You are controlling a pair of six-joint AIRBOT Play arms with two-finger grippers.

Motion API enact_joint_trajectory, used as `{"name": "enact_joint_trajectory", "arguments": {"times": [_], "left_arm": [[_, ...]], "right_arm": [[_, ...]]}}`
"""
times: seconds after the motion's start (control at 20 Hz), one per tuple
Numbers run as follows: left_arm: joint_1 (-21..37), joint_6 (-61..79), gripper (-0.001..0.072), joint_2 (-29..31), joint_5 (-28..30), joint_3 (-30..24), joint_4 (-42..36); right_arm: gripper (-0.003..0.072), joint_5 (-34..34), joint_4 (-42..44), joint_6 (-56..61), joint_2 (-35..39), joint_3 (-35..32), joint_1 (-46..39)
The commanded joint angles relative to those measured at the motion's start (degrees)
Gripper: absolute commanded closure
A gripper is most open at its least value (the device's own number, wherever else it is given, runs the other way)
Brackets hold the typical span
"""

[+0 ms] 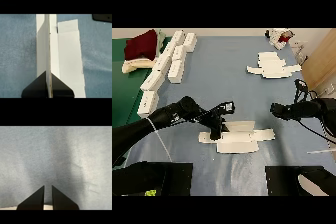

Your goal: Fold the box.

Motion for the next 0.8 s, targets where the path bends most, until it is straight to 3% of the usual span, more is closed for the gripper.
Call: {"name": "enact_joint_trajectory", "arguments": {"times": [0.0,0.3,0.35,0.4,0.75], "left_arm": [[0.13,0.00,0.0694,-0.07,0.07,0.13,0.55],[0.13,0.00,0.0695,0.11,0.83,0.13,0.57],[0.13,0.00,0.0695,0.09,1.03,0.20,0.57],[0.13,0.00,0.0695,0.11,1.03,0.26,0.55],[0.13,0.02,0.0694,0.11,1.31,0.24,0.55]], "right_arm": [[0.0545,-0.42,0.04,-0.02,-0.02,0.04,0.07],[0.0556,-5.95,2.67,-4.90,0.00,0.04,0.07],[0.0649,-7.45,3.26,-5.95,0.00,0.04,0.07],[0.0676,-8.52,3.41,-6.16,0.00,0.04,0.07],[0.0676,-9.14,4.07,-6.21,0.00,0.04,0.07]]}}
